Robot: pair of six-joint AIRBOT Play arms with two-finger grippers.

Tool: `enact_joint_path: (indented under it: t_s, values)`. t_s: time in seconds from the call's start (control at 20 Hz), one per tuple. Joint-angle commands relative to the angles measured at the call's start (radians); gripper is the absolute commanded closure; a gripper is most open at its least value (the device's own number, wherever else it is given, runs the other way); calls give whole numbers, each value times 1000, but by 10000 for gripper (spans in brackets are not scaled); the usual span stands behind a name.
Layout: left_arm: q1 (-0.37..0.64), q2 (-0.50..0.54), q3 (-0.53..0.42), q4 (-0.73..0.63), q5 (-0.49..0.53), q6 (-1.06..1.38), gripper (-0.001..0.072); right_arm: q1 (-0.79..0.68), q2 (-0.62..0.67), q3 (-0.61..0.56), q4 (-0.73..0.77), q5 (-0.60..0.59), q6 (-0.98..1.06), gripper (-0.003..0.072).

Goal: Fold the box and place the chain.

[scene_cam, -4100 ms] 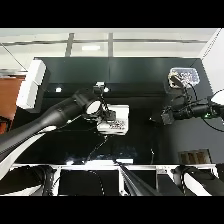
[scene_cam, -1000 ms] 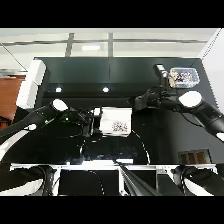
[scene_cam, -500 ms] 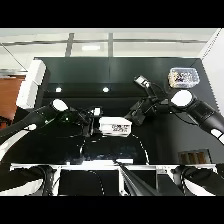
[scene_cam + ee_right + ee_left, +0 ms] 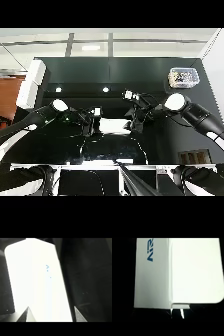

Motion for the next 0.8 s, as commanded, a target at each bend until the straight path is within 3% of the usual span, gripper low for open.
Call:
enact_joint_path:
  t_s: [0.0,0.2,0.3,0.4,0.75]
  values:
    - [0,0,1,0,2,0,285,33,0,1,-47,0,30,-32]
    - [-1,0,1,0,2,0,284,38,0,1,-80,-29,40,-23]
    - [0,0,1,1,2,0,285,38,0,1,-81,-42,47,213]
    - [-1,0,1,0,2,0,284,38,0,1,-80,-35,59,389]
    - [0,0,1,1,2,0,284,56,0,-27,-85,-23,74,387]
